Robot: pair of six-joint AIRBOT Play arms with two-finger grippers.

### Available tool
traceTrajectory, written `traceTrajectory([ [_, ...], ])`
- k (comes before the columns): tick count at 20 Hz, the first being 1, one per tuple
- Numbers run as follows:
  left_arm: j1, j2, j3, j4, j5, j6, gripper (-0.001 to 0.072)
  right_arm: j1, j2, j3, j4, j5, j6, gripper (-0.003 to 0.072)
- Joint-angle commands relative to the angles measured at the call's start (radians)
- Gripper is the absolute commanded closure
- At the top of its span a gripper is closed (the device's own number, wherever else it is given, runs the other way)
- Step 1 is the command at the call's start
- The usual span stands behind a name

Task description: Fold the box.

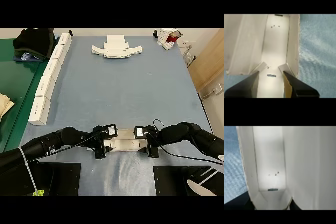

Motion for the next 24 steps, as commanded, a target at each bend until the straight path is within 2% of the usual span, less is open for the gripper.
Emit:
traceTrajectory([
  [1, 0.0, 0.0, 0.001, -0.006, 0.002, -0.007, 0.0397, 0.001, 0.0, 0.001, 0.002, -0.001, 0.0, 0.0177],
  [2, 0.0, 0.0, 0.001, -0.004, -0.005, -0.005, 0.0648, 0.001, 0.0, 0.001, 0.002, -0.001, 0.0, 0.0178],
  [3, 0.0, 0.0, 0.001, -0.004, -0.006, -0.004, 0.0697, 0.001, 0.0, 0.001, 0.002, -0.001, 0.0, 0.0178],
  [6, 0.002, 0.0, 0.001, -0.002, -0.018, -0.006, 0.0698, 0.001, 0.0, 0.001, 0.002, -0.001, 0.0, 0.0177],
  [9, 0.002, 0.005, 0.001, 0.06, -0.058, -0.052, 0.0698, 0.001, 0.0, 0.001, 0.002, -0.001, 0.0, 0.0177],
  [12, 0.036, 0.072, 0.002, 0.239, -0.084, -0.35, 0.0698, 0.001, 0.0, 0.001, 0.002, -0.001, 0.0, 0.0178],
  [15, 0.154, 0.216, 0.002, 0.36, -0.246, -0.601, 0.0698, 0.001, 0.0, 0.001, 0.002, -0.001, 0.0, 0.0178],
  [19, 0.37, 0.417, 0.001, 0.397, -0.488, -0.886, 0.0698, 0.001, 0.0, 0.001, 0.002, -0.001, 0.0, 0.0177],
  [22, 0.54, 0.478, 0.001, 0.504, -0.598, -1.251, 0.0698, 0.001, 0.0, 0.001, 0.002, -0.001, 0.0, 0.0178],
  [24, 0.644, 0.466, -0.008, 0.514, -0.669, -1.357, 0.0698, 0.001, 0.0, 0.001, 0.002, -0.001, 0.0, 0.0177],
])
